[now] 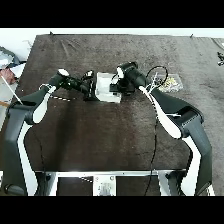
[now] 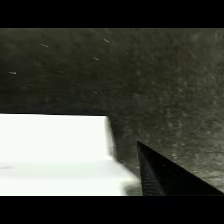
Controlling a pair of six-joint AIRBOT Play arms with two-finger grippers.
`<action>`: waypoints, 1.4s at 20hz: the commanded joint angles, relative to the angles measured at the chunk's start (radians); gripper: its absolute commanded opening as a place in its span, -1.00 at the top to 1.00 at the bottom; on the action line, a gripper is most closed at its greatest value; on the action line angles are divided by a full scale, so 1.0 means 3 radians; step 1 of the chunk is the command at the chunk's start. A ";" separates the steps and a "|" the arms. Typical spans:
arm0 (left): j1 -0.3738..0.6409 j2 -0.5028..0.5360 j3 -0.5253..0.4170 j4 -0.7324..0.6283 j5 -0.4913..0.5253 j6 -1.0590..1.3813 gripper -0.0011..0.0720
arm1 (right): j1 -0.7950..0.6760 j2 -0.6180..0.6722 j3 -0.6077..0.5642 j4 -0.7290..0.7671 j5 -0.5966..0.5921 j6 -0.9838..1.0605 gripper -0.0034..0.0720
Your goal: Fold the box and place the chain.
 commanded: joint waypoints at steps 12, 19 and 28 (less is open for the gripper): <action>0.0001 0.0000 0.0003 0.0011 0.0015 -0.0001 0.22 | -0.0219 0.0835 0.0003 -0.0342 0.0106 -0.0932 -0.29; 0.0001 0.0000 0.0003 0.0011 0.0015 -0.0001 0.22 | -0.1017 0.1169 -0.0029 -0.0352 0.0154 -0.1316 -0.08; 0.0001 0.0000 0.0003 0.0011 0.0017 -0.0001 0.22 | -0.1769 0.1155 -0.0806 0.0240 -0.0627 -0.1689 0.17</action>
